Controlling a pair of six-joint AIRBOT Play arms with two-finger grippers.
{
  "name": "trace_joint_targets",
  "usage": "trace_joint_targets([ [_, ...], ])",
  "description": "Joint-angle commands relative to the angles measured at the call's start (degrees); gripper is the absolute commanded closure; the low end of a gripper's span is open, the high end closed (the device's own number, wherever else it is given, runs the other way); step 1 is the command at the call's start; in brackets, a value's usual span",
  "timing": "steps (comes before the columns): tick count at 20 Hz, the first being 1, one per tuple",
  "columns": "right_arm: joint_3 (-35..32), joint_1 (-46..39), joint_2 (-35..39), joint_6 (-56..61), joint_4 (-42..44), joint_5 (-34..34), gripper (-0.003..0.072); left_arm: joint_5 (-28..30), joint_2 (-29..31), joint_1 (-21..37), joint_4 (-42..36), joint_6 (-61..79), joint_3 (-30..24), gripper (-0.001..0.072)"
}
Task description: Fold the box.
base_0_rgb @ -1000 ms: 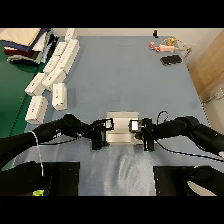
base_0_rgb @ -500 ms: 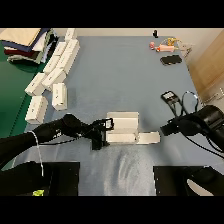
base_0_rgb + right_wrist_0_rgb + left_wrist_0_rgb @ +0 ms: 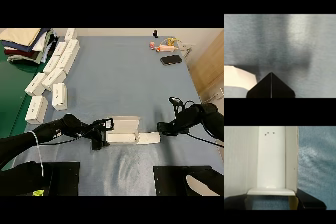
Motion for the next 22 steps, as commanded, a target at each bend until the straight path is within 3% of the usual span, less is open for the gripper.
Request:
trace_joint_targets([
  [1, 0.0, -1.2, -1.4, -4.0, 5.1, -0.2, 0.0685, 0.0, 0.0, 0.0, 0.0, 0.0, 0.0, 0.0183],
  [9, 0.0, -1.1, -1.4, -10.8, 12.6, -6.2, 0.0685, 0.0, 0.0, 0.0, 0.0, 0.0, 0.0, 0.0183],
  [22, 0.0, -1.1, -1.4, -17.1, 24.0, -7.4, 0.0684, 0.0, 0.0, 0.0, 0.0, 0.0, 0.0, 0.0183],
])
